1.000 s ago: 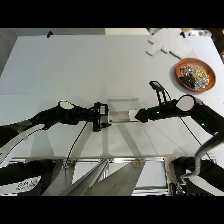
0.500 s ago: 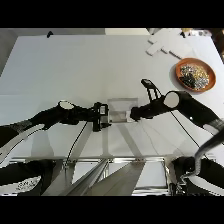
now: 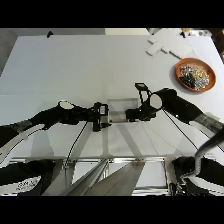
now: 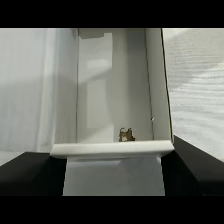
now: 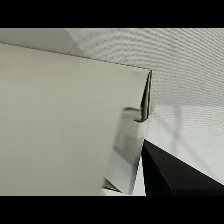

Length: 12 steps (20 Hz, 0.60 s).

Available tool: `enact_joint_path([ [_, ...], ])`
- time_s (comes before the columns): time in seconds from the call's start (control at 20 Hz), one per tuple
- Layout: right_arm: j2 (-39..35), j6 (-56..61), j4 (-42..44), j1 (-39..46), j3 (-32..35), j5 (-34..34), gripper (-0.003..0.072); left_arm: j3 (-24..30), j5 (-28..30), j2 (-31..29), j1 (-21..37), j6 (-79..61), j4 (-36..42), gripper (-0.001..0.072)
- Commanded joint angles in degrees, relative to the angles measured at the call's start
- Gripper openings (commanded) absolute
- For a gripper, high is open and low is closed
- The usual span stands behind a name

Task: Fold the box and place the chain.

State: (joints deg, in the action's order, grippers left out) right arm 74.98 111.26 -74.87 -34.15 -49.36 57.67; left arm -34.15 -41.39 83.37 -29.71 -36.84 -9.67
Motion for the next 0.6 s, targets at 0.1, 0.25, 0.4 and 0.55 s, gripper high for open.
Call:
enact_joint_path([
  [0.1,3.78,11.45,-5.64,-3.1,-5.49,2.58,0.0485,-0.02,0.02,0.02,-0.02,-0.04,0.0,0.0063],
  [0.25,3.87,18.25,-10.34,-4.85,-5.51,2.64,0.0484,-0.02,0.02,0.02,-0.02,-0.04,-0.02,0.0063],
  [0.4,4.48,19.43,-10.97,-6.47,-5.51,3.06,0.0483,-0.02,0.02,0.0,-0.02,-0.04,-0.02,0.0063],
  [0.55,4.94,19.41,-11.74,-7.56,-5.51,3.34,0.0481,-0.02,0.0,0.0,-0.02,-0.04,-0.02,0.0063],
])
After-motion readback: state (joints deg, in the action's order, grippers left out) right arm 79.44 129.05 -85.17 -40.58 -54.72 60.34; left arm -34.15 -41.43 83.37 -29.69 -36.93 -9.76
